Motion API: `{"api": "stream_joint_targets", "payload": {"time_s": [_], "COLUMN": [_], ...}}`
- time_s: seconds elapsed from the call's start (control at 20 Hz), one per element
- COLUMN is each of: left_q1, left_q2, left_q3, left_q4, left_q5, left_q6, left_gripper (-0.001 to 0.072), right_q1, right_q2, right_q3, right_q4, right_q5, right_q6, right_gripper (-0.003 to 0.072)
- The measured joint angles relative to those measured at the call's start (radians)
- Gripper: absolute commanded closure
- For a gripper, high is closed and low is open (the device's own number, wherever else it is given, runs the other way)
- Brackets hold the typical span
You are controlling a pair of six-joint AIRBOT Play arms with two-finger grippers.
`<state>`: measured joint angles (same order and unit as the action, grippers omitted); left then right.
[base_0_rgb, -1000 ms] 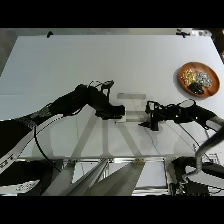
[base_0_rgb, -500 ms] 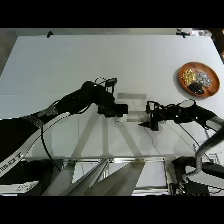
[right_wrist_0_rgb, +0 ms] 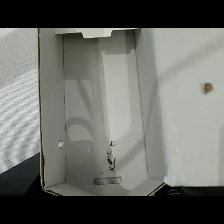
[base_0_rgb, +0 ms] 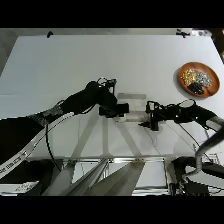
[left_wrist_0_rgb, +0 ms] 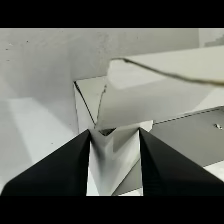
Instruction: Fold the box and place the chain.
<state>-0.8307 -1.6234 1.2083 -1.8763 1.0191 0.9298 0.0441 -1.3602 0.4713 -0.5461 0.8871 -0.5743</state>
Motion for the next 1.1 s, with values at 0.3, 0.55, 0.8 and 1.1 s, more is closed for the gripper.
{"api": "stream_joint_targets", "payload": {"time_s": [0.3,0.55,0.8,1.1], "left_q1": [-0.004,-0.035,-0.048,-0.052], "left_q2": [-0.003,-0.027,-0.035,-0.039], "left_q3": [0.0,-0.003,-0.001,-0.002], "left_q4": [0.074,0.114,0.112,0.059], "left_q5": [0.025,0.034,0.009,-0.073], "left_q6": [-0.052,-0.062,-0.066,-0.062], "left_gripper": [0.0432,0.035,0.0376,0.0493], "right_q1": [0.0,0.0,0.0,0.0], "right_q2": [0.0,0.0,0.0,0.0], "right_q3": [0.0,0.0,0.0,0.0], "right_q4": [0.0,0.002,0.001,0.0], "right_q5": [0.0,-0.002,0.0,0.002], "right_q6": [0.001,0.0,0.0,0.001], "right_gripper": [0.0274,0.0274,0.0274,0.0274]}}
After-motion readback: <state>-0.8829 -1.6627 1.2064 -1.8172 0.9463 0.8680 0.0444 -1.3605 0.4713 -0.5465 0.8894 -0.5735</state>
